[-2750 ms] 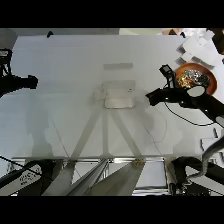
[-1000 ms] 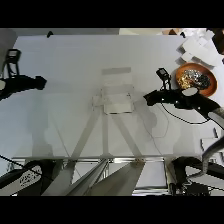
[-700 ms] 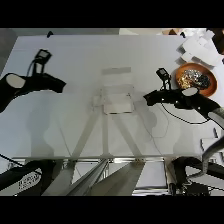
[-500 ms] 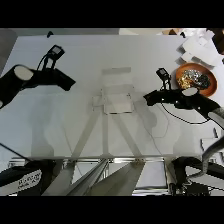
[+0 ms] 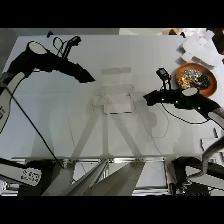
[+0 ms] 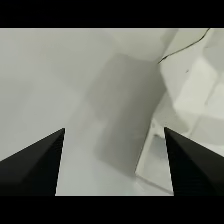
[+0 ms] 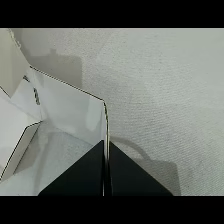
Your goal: Fold the box and place the chain.
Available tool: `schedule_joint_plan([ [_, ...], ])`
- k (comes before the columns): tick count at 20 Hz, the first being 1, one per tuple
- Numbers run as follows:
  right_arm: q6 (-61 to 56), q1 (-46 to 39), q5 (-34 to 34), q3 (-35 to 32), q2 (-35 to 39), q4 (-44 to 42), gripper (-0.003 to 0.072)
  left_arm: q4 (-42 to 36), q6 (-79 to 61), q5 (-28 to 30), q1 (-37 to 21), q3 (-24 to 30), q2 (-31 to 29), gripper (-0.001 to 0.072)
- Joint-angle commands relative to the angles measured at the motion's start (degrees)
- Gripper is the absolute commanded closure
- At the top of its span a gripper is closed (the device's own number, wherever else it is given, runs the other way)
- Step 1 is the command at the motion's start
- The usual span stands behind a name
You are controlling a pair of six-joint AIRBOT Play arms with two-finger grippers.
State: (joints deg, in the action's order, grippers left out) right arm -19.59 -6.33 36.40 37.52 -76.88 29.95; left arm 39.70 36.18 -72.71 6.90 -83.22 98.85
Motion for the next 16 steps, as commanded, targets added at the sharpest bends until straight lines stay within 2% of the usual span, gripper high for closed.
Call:
schedule_joint_plan([
  [1,-0.02,0.07,0.0,-0.02,-0.04,-0.02,0.0674,-6.4,-0.46,-5.33,0.92,-4.2,5.86,0.0008],
  [5,-0.02,0.07,0.0,-0.02,-0.04,0.0,0.0674,-6.67,-5.44,-4.09,3.8,-4.24,6.93,0.0009],
  [10,-0.02,0.07,0.02,-0.02,-0.04,-0.02,0.0674,-5.42,-6.25,3.37,7.39,-4.24,7.3,0.001],
  [16,-0.02,0.07,0.0,-0.02,-0.04,-0.02,0.0674,0.28,-8.15,4.02,11.06,-4.24,9.35,0.0011],
])
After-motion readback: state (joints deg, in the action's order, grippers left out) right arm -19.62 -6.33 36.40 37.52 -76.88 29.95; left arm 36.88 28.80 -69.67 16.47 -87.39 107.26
